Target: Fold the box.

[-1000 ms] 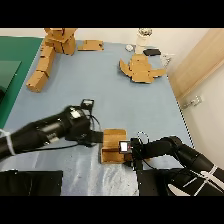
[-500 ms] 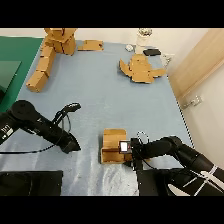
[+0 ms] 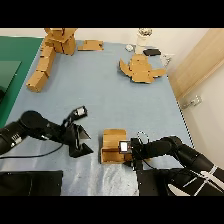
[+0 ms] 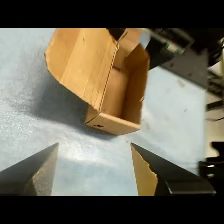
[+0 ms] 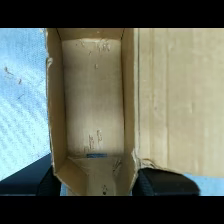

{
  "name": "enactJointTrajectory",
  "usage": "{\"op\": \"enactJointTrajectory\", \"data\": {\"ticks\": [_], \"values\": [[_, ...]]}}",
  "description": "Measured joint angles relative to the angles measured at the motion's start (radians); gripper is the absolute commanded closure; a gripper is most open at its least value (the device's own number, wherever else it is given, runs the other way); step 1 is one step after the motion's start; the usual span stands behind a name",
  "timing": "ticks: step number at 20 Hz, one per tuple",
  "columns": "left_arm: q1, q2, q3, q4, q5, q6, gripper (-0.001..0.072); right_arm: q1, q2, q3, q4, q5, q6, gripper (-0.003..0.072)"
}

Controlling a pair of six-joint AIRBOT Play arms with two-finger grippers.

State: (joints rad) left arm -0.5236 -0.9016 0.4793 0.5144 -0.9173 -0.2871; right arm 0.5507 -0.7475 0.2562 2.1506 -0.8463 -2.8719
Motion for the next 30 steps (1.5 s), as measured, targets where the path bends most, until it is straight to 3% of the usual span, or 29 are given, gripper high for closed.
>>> {"op": "enactJointTrajectory", "data": {"ticks": [5, 13, 24, 30], "values": [[-0.204, 0.011, -0.112, 0.019, 0.267, 0.074, 0.0005, 0.000, 0.000, 0.000, 0.000, 0.000, 0.000, 0.0174], [-0.388, -0.003, -0.150, 0.000, 0.502, 0.236, 0.0005, 0.000, 0.000, 0.000, 0.000, 0.000, 0.000, 0.0174], [-0.412, -0.089, -0.142, -0.251, 0.498, 0.497, 0.0005, 0.000, 0.000, 0.000, 0.000, 0.000, 0.000, 0.0174], [-0.413, -0.163, -0.105, -0.303, 0.463, 0.549, 0.0005, 0.000, 0.000, 0.000, 0.000, 0.000, 0.000, 0.0174]]}}
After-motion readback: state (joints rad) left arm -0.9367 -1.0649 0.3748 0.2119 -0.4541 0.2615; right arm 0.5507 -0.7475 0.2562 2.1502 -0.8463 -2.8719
